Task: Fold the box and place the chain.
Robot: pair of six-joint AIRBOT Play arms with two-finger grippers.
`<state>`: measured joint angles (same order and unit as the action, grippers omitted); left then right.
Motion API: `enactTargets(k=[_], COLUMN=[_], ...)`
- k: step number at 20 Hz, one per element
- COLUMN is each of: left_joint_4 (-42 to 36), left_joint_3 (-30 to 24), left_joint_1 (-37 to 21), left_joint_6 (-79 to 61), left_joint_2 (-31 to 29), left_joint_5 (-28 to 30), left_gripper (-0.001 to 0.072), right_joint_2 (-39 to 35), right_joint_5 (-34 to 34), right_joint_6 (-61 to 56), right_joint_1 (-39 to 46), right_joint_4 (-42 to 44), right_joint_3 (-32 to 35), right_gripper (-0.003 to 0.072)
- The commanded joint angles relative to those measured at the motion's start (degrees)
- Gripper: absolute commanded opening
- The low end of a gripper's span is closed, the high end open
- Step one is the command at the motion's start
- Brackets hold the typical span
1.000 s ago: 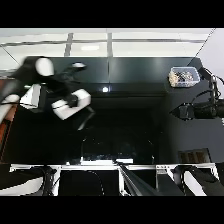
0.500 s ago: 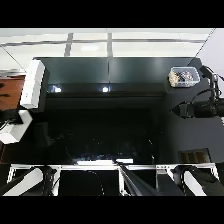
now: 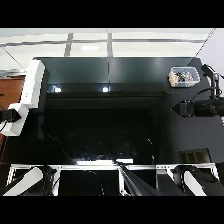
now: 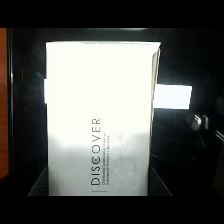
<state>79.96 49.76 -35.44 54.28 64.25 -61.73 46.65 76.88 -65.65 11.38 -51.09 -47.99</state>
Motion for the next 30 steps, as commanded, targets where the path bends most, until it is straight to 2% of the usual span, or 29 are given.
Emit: enactTargets(k=[1, 6, 7, 8, 9, 12, 15, 16, 17, 18, 19, 21, 23, 25, 27, 30], left_joint_4=[-5.0, -5.4, -5.4, -5.4, -5.4, -6.3, -16.5, -21.0, -24.5, -27.9, -29.9, -28.0, -22.2, -17.3, -15.0, -14.6], left_joint_3=[-0.5, -0.5, -0.5, -0.4, 0.5, 9.1, 21.7, 25.6, 28.3, 29.9, 29.6, 24.8, 13.9, 0.7, -8.8, -13.6], left_joint_1=[2.1, 4.5, 4.5, 4.5, 4.5, 4.7, 7.0, 8.5, 10.2, 12.5, 15.5, 24.1, 33.7, 40.2, 41.9, 40.1], left_joint_6=[-3.4, -3.0, -2.9, -2.9, -2.6, -1.5, 6.3, 9.6, 10.6, 10.3, 10.3, 10.3, 11.4, 16.6, 16.6, 16.5], left_joint_2=[2.7, 5.9, 6.0, 6.0, 5.8, 4.8, 4.7, 4.7, 4.6, 4.6, 4.1, 1.6, -3.8, -9.8, -14.6, -18.6], left_joint_5=[5.4, 7.3, 8.5, 10.4, 11.0, 10.1, 9.4, 7.5, 4.3, 0.8, -0.8, 0.5, 9.5, 20.3, 25.0, 25.3], left_gripper=[0.0351, 0.0352, 0.0374, 0.0564, 0.0718, 0.0717, 0.0706, 0.0505, 0.0110, 0.0024, 0.0023, 0.0021, 0.0021, 0.0023, 0.0024, 0.0025], right_joint_2=[0.0, 0.0, 0.0, 0.0, 0.0, 0.0, 0.0, 0.0, 0.0, 0.0, 0.0, 0.0, 0.0, 0.0, 0.0, 0.0], right_joint_5=[-0.1, 0.2, 0.3, 0.3, 0.3, 0.0, -2.1, -3.2, -5.1, -7.8, -11.0, -19.3, -27.2, -28.2, -23.6, -21.4], right_joint_6=[-1.2, -1.7, -1.7, -1.7, -1.7, -1.7, -1.7, -1.7, -1.6, -1.6, -1.6, -1.3, -1.2, -1.2, -1.2, -1.2], right_joint_1=[0.0, 0.0, 0.0, 0.0, 0.0, 0.0, 0.0, 0.0, 0.0, 0.0, 0.0, -0.1, -0.1, -0.1, -0.1, -0.1], right_joint_4=[0.0, 0.0, 0.0, 0.0, 0.0, 0.0, 0.0, 0.0, 0.0, 0.0, 0.0, -0.1, -0.8, -2.6, -2.7, -2.7], right_joint_3=[-0.1, -0.1, -0.1, -0.1, -0.1, -0.1, -0.1, -0.1, 0.0, 0.2, 0.8, 3.3, 6.8, 9.1, 9.1, 9.1], right_gripper=[0.0017, 0.0017, 0.0016, 0.0017, 0.0017, 0.0017, 0.0017, 0.0017, 0.0017, 0.0017, 0.0017, 0.0017, 0.0016, 0.0018, 0.0018, 0.0018])
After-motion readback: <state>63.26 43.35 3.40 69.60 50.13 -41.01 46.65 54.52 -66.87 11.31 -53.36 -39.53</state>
